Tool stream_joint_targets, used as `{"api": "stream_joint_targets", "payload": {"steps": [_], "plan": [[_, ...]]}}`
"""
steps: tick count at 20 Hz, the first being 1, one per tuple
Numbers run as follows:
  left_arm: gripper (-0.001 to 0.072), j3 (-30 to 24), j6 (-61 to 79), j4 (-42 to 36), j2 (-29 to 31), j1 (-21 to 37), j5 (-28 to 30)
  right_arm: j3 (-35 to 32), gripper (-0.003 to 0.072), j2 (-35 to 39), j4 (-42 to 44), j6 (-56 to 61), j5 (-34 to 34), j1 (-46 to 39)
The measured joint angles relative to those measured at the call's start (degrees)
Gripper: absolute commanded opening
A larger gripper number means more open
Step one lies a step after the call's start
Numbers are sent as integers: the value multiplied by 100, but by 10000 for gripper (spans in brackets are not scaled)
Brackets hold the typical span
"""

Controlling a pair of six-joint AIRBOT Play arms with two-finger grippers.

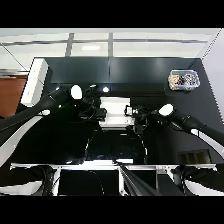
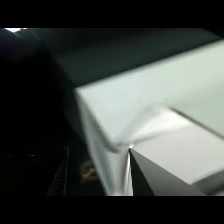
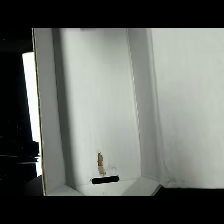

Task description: Fold the box and place the chain.

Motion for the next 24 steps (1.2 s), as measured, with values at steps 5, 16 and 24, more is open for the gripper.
{"api": "stream_joint_targets", "payload": {"steps": [5,16,24], "plan": [[443,22,-492,328,-50,-262,267,0,127,0,-7,0,2,0],[443,540,-1757,1982,-326,-1023,-44,0,127,0,-9,0,7,0],[300,817,-1947,2105,-579,-1102,-295,0,128,0,-7,-2,11,0]]}}
